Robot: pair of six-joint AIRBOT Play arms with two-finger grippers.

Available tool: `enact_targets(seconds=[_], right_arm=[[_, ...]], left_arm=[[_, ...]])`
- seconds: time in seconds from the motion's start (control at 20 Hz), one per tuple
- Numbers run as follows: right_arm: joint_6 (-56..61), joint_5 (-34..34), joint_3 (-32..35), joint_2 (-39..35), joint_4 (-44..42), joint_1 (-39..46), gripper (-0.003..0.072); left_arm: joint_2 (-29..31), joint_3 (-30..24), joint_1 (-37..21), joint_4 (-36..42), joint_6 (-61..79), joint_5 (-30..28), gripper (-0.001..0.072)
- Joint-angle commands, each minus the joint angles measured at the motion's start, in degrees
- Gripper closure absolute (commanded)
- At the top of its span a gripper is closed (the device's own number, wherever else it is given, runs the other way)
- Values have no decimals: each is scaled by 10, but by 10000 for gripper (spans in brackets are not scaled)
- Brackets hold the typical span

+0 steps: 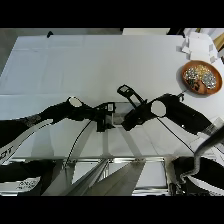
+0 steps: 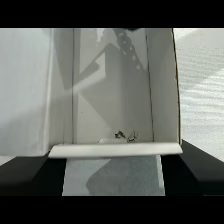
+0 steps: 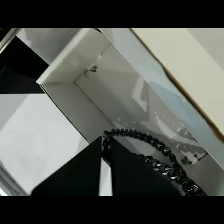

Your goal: Fold the box and place the chain.

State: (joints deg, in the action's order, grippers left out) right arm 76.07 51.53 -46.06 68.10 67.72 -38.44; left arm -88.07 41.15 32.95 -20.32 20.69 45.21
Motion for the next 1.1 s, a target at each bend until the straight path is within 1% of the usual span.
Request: enact_targets(seconds=[0.0,0.05,0.15,0.25,0.35,0.5,0.6,0.7,0.8,0.9,1.05], right_arm=[[0,-11,0,5,16,-7,416],[0,-1,0,1,32,-7,387],[3,33,0,-21,77,-6,388],[10,71,0,-60,111,12,388],[22,94,0,-111,131,52,389],[21,106,0,-180,153,141,389],[21,110,0,-193,179,206,389],[21,107,0,-179,196,269,389],[43,79,0,-147,210,317,389],[49,52,0,-101,212,346,389],[49,29,0,-23,224,364,389]], left_arm=[[0,0,0,0,0,0,505],[0,0,0,0,0,0,505],[0,0,0,0,0,0,505],[0,0,0,0,0,0,505],[0,0,0,0,0,0,505],[0,0,0,0,0,0,505],[0,0,0,0,0,0,505],[0,0,0,0,0,0,505],[0,0,0,0,0,0,505],[0,0,0,0,0,0,505],[0,0,0,0,0,0,505]])
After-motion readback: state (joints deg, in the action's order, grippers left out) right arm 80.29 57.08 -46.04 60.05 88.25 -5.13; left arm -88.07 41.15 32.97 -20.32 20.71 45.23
